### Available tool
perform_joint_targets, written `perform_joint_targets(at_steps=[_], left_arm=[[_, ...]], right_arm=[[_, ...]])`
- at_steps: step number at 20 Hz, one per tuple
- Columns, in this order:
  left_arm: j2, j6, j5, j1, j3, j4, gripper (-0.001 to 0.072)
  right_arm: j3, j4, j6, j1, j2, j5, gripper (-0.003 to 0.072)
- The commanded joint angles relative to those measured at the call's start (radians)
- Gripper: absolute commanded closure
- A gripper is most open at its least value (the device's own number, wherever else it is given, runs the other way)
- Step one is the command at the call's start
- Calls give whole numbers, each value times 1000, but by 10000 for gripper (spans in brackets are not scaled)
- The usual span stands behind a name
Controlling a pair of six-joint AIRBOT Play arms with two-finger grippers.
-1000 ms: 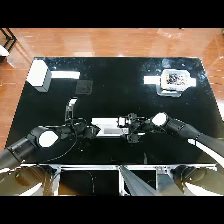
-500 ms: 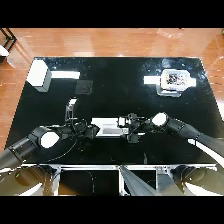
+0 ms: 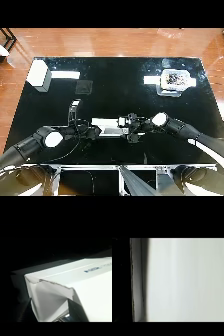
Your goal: Fold the box and place the chain.
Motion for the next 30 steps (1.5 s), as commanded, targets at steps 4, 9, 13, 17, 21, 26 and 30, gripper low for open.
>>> perform_joint_targets(at_steps=[4,9,13,17,21,26,30], left_arm=[[-39,-113,0,-30,24,79,154],[-61,-146,-7,-42,32,84,155],[-130,-276,-61,-58,102,228,155],[-224,-360,-236,-77,214,335,155],[-298,-364,-357,-76,313,347,238],[-359,-408,-488,-76,407,398,239],[-384,-465,-493,-76,424,398,239]], right_arm=[[0,0,0,1,0,0,222],[0,0,0,1,0,1,222],[0,0,0,1,0,0,222],[0,0,0,1,0,1,222],[0,0,0,1,0,1,222],[0,0,0,1,0,1,222],[0,0,0,1,0,1,222]])
